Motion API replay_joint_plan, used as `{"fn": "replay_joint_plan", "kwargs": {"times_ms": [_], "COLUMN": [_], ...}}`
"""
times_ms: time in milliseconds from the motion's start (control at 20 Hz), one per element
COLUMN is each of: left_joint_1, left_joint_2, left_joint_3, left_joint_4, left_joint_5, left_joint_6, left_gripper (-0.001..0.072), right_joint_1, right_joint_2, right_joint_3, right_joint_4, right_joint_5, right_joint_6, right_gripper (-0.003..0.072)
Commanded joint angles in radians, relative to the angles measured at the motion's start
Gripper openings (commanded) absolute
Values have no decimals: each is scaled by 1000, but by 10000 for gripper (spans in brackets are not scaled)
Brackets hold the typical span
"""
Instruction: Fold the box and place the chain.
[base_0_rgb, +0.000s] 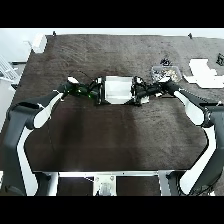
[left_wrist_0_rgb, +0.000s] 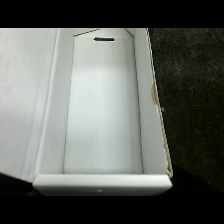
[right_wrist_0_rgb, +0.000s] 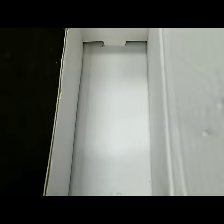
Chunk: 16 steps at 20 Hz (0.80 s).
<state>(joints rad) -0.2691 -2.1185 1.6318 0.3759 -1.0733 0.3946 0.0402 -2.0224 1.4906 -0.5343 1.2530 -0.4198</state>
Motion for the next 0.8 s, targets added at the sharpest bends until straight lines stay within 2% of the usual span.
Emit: {"fn": "replay_joint_plan", "kwargs": {"times_ms": [0, 750], "left_joint_1": [-1, 0], "left_joint_2": [-11, -11], "left_joint_3": [0, 0], "left_joint_4": [16, 13], "left_joint_5": [-2, 19], "left_joint_6": [-4, -1], "left_gripper": [471, 471], "right_joint_1": [0, 0], "right_joint_2": [0, 0], "right_joint_3": [0, 0], "right_joint_4": [1, 1], "right_joint_5": [1, 1], "right_joint_6": [0, 0], "right_gripper": [582, 582]}}
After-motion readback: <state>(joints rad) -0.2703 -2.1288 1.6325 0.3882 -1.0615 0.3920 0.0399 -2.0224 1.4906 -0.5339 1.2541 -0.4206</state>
